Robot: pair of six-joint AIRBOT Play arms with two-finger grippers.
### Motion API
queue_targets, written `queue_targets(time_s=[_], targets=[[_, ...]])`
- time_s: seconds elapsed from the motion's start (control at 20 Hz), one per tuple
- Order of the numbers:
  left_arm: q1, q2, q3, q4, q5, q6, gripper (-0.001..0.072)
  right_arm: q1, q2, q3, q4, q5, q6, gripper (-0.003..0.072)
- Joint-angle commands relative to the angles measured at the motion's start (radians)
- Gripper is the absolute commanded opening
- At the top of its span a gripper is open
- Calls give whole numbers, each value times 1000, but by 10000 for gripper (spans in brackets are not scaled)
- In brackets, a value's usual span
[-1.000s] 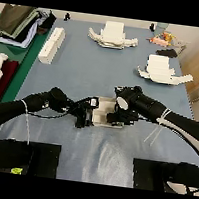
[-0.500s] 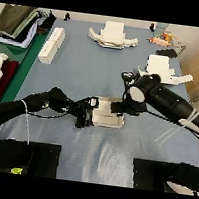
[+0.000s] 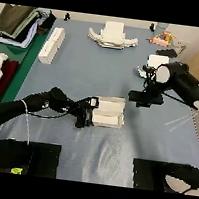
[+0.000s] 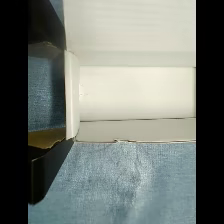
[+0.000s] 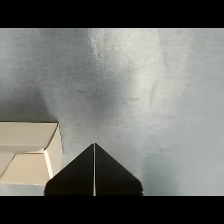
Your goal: Fold the box.
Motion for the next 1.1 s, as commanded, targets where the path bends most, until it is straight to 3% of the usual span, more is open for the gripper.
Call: queue_targets(time_s=[0.0, 0.1, 0.25, 0.3, 0.5, 0.7, 1.05], targets=[[0, 0, 1, 0, 0, 0, 464, -189, -110, 2, 323, -69, -254, 5], [0, 0, 1, 0, 0, 0, 464, -258, -187, 8, 538, -60, -419, 5], [0, 0, 1, 0, 0, 0, 464, -303, -275, 20, 903, 77, -743, 6], [0, 0, 1, 0, 0, 0, 464, -301, -289, 22, 955, 117, -792, 6], [0, 0, 1, 0, 0, -1, 464, -255, -289, 22, 855, 132, -848, 6], [0, 0, 1, 0, 1, 0, 464, -141, -224, 13, 660, 104, -877, 6], [0, 0, 1, 0, 0, 0, 465, 93, 20, -141, 519, -285, -1027, 6]])
